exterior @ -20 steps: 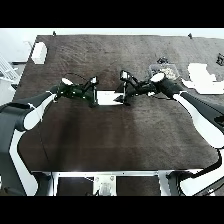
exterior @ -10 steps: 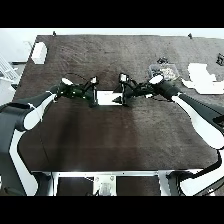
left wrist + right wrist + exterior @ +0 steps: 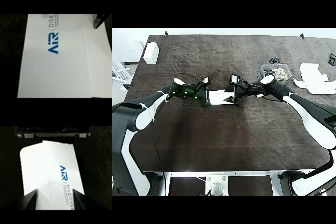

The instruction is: Fold the box and place the chain.

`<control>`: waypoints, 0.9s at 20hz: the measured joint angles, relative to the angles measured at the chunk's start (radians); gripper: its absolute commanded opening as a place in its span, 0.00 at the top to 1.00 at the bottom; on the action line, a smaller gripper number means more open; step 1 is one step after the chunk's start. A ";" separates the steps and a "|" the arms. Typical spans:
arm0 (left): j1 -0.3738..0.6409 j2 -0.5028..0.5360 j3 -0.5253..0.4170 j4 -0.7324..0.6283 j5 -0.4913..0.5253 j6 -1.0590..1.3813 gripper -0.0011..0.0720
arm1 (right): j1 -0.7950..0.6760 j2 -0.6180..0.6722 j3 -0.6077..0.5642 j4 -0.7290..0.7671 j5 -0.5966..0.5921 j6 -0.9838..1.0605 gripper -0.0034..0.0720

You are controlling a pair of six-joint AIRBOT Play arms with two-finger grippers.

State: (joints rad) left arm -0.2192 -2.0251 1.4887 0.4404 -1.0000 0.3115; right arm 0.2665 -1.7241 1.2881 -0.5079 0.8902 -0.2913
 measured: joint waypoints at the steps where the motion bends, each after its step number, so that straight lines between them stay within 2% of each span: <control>1: 0.000 0.000 0.000 0.000 0.000 0.000 0.43 | 0.000 0.001 0.007 0.002 -0.006 -0.001 0.29; 6: 0.000 0.000 0.000 0.000 -0.001 0.001 0.43 | -0.002 0.011 0.045 0.002 -0.010 -0.003 0.29; 13: 0.000 0.000 0.000 0.000 -0.002 0.002 0.43 | -0.001 0.014 0.053 0.002 0.140 0.064 0.29; 18: 0.000 0.000 0.000 0.001 -0.002 0.002 0.43 | 0.000 0.003 0.035 0.002 0.164 0.078 0.29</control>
State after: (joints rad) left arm -0.2195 -2.0251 1.4891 0.4412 -1.0023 0.3138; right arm 0.2665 -1.7210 1.3231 -0.5056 1.0542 -0.2134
